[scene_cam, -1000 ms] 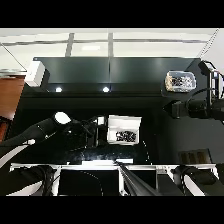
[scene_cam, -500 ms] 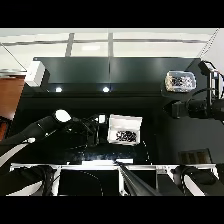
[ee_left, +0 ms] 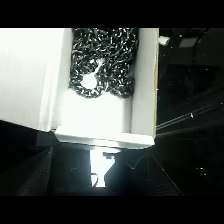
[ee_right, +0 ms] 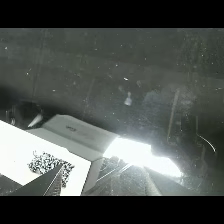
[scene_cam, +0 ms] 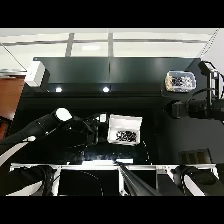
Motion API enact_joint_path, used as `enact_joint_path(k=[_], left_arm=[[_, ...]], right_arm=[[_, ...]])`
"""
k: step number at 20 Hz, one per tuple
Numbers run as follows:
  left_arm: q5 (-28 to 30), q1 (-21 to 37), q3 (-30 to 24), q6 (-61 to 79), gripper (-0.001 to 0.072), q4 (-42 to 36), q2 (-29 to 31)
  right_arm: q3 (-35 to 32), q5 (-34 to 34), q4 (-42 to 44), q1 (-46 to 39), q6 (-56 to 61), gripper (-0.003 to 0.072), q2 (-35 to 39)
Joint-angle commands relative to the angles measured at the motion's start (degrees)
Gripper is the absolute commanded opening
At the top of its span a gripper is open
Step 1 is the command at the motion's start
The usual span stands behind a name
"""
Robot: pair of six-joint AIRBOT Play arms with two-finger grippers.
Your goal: Fold the box and place the chain.
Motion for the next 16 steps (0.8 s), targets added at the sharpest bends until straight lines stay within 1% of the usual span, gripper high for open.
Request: enact_joint_path(k=[1,4,5,6,10,14,16], left_arm=[[-0.7,0.0,1.0,-1.1,0.071,0.5,-1.6],[-5.2,0.0,3.3,-1.9,0.071,1.6,-3.9],[-5.4,0.0,3.7,-1.9,0.071,3.3,-3.9],[-5.3,0.0,3.8,-1.9,0.0711,4.7,-3.9],[-5.0,-0.2,3.8,-1.7,0.0712,4.8,-3.9],[-2.4,-0.2,3.8,-1.6,0.0711,-0.4,-4.0],[-2.8,-0.4,3.8,-1.6,0.0711,-0.2,-4.2]], right_arm=[[0.0,0.0,0.0,0.0,0.0,0.0576,0.0],[0.0,0.1,0.0,0.0,0.2,0.0576,0.0],[0.0,0.2,0.0,0.0,0.4,0.0576,0.0],[0.0,0.3,0.0,0.0,0.4,0.0576,0.0],[0.0,0.2,0.0,0.0,0.4,0.0575,0.0],[0.0,0.2,0.0,0.0,0.4,0.0576,0.0],[0.0,0.2,0.0,0.0,0.4,0.0576,0.0]])
